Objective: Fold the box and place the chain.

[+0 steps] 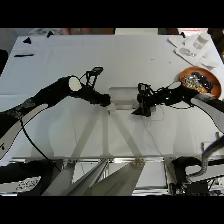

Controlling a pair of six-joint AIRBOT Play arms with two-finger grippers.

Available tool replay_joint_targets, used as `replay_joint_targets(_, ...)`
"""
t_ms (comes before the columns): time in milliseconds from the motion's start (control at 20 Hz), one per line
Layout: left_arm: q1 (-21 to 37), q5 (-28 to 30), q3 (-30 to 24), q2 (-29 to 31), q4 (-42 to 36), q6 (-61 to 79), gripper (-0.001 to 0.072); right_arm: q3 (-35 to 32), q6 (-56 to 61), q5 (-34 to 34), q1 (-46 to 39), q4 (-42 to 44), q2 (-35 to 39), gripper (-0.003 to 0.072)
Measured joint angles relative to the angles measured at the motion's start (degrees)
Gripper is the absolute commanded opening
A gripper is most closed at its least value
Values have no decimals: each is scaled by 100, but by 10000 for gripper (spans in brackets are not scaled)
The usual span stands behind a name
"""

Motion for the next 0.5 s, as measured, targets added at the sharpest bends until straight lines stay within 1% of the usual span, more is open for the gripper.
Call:
replay_joint_targets(200,-221,-262,260,-127,608,-748,389,0,-2,0,0,0,0,516)
replay_joint_targets(500,-492,-857,688,-420,1340,-1998,389,0,-2,-2,4,4,0,516)
